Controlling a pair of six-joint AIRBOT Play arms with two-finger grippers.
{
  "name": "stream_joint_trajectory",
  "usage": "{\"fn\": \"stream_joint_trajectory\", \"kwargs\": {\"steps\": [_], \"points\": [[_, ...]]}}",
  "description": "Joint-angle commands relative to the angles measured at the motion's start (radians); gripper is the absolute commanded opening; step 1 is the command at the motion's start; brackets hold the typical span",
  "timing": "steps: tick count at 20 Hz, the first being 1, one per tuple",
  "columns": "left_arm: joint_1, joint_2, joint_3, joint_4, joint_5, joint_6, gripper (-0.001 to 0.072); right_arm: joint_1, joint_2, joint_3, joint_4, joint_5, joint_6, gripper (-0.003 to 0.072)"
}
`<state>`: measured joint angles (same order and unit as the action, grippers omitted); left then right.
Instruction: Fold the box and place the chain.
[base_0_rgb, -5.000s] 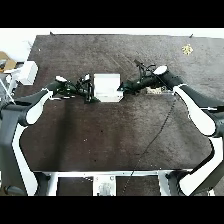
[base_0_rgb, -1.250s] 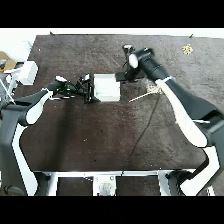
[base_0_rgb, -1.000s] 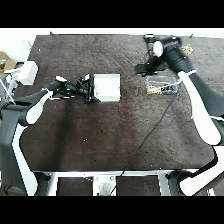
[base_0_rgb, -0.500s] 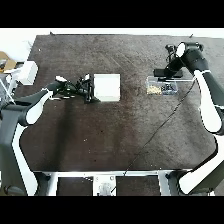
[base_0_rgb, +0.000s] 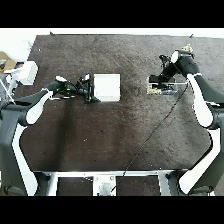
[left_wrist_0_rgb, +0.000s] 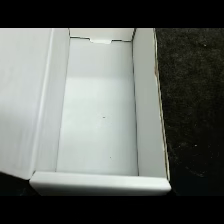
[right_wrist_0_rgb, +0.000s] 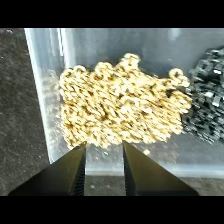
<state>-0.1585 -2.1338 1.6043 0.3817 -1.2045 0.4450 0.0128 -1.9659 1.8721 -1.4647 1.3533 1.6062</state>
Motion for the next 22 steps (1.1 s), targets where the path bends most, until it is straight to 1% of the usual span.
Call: {"fn": "stream_joint_trajectory", "kwargs": {"steps": [1,5,6,8,9,13,16,19,22], "points": [[-0.001,0.001,0.0,0.0,0.0,0.0,0.0163,0.003,-0.019,0.0,0.029,-0.021,-0.013,0.0267],[-0.001,0.001,0.0,0.0,0.0,0.0,0.0163,0.004,-0.036,0.0,0.011,-0.032,-0.013,0.0262],[-0.001,0.001,0.0,0.0,0.0,0.0,0.0163,0.006,-0.039,-0.001,0.002,-0.033,-0.014,0.0141],[-0.001,0.001,0.0,0.0,0.0,0.0,0.0163,0.007,-0.038,0.001,-0.002,-0.033,-0.014,0.0076],[-0.001,0.001,0.0,0.0,0.0,0.0,0.0163,0.012,-0.031,0.001,-0.015,-0.038,-0.013,-0.0001],[-0.001,0.001,0.0,0.0,0.0,0.0,0.0163,0.042,0.045,0.002,-0.094,-0.065,-0.014,-0.0002],[-0.001,0.001,0.0,0.0,0.0,0.0,0.0163,0.057,0.116,0.002,-0.11,-0.067,-0.017,-0.0003],[-0.001,0.001,0.0,0.0,0.0,0.0,0.0163,0.072,0.215,0.002,-0.11,-0.08,-0.021,-0.0003],[-0.001,0.001,0.0,0.0,0.0,0.0,0.0163,0.103,0.345,0.002,-0.113,-0.138,-0.048,-0.0003]]}}
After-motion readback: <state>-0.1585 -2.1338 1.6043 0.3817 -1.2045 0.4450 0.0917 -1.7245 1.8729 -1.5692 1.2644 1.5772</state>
